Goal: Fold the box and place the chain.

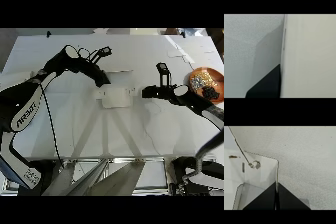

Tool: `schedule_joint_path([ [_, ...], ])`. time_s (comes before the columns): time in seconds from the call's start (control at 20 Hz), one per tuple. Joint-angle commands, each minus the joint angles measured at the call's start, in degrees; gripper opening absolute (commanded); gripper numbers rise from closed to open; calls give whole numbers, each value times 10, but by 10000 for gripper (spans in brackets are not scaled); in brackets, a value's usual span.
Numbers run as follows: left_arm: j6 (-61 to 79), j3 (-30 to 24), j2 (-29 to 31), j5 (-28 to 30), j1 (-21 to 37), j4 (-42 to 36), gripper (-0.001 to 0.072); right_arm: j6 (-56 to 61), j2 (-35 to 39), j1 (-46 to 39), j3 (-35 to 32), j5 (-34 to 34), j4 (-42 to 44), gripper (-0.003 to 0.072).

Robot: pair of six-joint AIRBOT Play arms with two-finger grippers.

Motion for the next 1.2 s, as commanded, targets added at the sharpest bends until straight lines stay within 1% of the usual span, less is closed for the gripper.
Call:
schedule_joint_path([
  [0.0, 1, 0, 3, -7, 0, -1, 5, 3, 1, 0, 2, -4, 5, 324],
  [0.05, 1, 0, 8, -15, 0, -1, 5, 5, 4, 0, 2, -5, 5, 479],
  [0.1, 1, 0, 16, -24, 2, -1, 4, 5, 11, 0, 2, -4, 5, 501],
  [0.2, 17, 0, 42, -52, 7, 1, 1, 6, 35, 0, 2, -1, 5, 501],
  [0.3, 37, 0, 72, -90, 14, 28, 0, 6, 74, 0, 2, 1, -2, 501],
  [0.4, 53, 0, 99, -151, 31, 35, -1, 6, 122, 0, 2, -3, -15, 500],
  [0.45, 55, 0, 108, -181, 41, 25, -2, 6, 147, 0, 2, -6, -30, 500],
  [0.55, 55, -1, 111, -241, 61, -19, -3, 7, 192, 0, 2, -8, -61, 500],
  [0.6, 55, -4, 110, -255, 65, -31, -3, 7, 214, 0, 2, -8, -74, 500],
  [0.7, 69, -27, 108, -244, 64, -31, -3, 7, 248, 0, 2, -9, -90, 500],
  [0.75, 82, -47, 108, -224, 59, -31, -3, 9, 261, 0, 2, -10, -92, 500],
  [0.9, 145, -111, 107, -128, 42, -31, -3, 35, 278, 0, 2, -31, -100, 500],
  [0.95, 164, -123, 103, -102, 38, -32, -2, 37, 278, 0, 2, -33, -106, 499],
  [1.15, 214, -128, 49, -68, 27, -37, 0, 37, 278, 0, 2, -33, -122, 499],
])
